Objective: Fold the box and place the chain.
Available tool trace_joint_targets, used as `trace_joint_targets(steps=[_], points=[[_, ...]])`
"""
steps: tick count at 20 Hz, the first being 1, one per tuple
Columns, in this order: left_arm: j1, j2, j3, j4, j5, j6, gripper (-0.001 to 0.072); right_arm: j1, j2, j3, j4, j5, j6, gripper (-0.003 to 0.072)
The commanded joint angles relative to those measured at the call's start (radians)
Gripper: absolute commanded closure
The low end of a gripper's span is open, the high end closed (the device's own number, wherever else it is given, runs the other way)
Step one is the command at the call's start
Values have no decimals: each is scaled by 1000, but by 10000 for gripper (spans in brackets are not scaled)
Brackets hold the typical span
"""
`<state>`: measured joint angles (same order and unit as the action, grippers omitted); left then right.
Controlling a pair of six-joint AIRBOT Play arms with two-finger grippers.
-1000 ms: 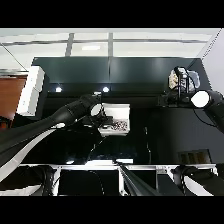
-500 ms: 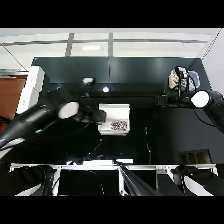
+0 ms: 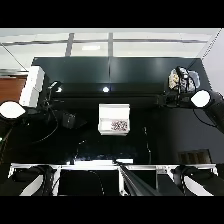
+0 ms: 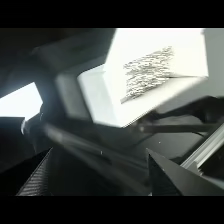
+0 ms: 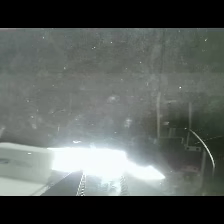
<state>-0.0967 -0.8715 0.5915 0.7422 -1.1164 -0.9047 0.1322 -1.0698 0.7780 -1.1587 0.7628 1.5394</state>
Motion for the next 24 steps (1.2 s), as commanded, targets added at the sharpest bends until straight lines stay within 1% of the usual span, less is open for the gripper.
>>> trace_joint_targets(steps=[1, 2, 4, 6, 9, 11, 13, 16, 19, 24], points=[[62, -26, -56, -50, -6, 605, -6, 1, 0, 0, 7, 4, 45, 429], [27, -45, -56, -7, 38, 699, -6, 1, 0, 0, 7, 4, 60, 429], [-47, -116, -45, 1, 100, 873, -6, 1, 0, 0, 9, 4, 89, 428], [-122, -220, -9, 14, 99, 1016, -7, 1, 0, 0, 18, 4, 92, 428], [-212, -371, 41, 5, 121, 1116, -4, 1, 0, 0, 18, 5, 92, 429], [-251, -428, 57, 2, 175, 1115, -4, 1, 0, 0, 23, 6, 92, 429], [-258, -460, 71, -27, 193, 1115, -4, 1, 0, 0, 25, 8, 92, 428], [-250, -480, 85, -91, 209, 1114, -4, 1, 0, 0, 25, 18, 92, 429], [-233, -509, 100, -100, 192, 1094, -4, 1, 0, 0, 24, 17, 92, 429], [-249, -519, 107, -120, 197, 1090, -4, 1, 0, 0, 25, 18, 92, 429]])
